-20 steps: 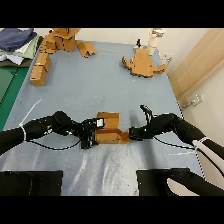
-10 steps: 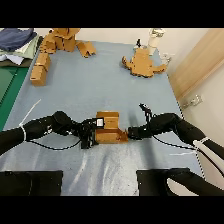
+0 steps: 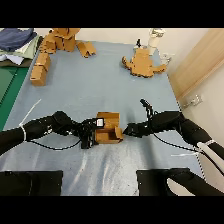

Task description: Fold the box.

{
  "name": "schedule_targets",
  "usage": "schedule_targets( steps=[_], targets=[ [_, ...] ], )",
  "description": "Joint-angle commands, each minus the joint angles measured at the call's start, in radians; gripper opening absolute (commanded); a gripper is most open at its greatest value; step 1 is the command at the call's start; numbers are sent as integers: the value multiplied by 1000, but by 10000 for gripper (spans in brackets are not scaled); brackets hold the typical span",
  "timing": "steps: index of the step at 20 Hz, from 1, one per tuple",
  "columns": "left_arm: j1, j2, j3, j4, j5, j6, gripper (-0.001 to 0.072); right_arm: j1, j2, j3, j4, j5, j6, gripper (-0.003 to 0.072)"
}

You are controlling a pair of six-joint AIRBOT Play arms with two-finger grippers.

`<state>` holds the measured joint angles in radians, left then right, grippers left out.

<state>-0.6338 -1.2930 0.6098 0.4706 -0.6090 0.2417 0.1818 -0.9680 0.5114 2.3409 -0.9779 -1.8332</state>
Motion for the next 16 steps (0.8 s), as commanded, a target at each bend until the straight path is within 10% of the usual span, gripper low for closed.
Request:
schedule_targets(
  steps=[1,4,16],
  targets=[
    [0,0,0,0,0,0,336,1,3,3,25,-21,0,245],
    [0,0,0,0,0,0,335,22,3,3,41,-23,0,423],
    [0,0,0,0,0,0,336,330,-54,140,-408,73,466,419]
  ],
)
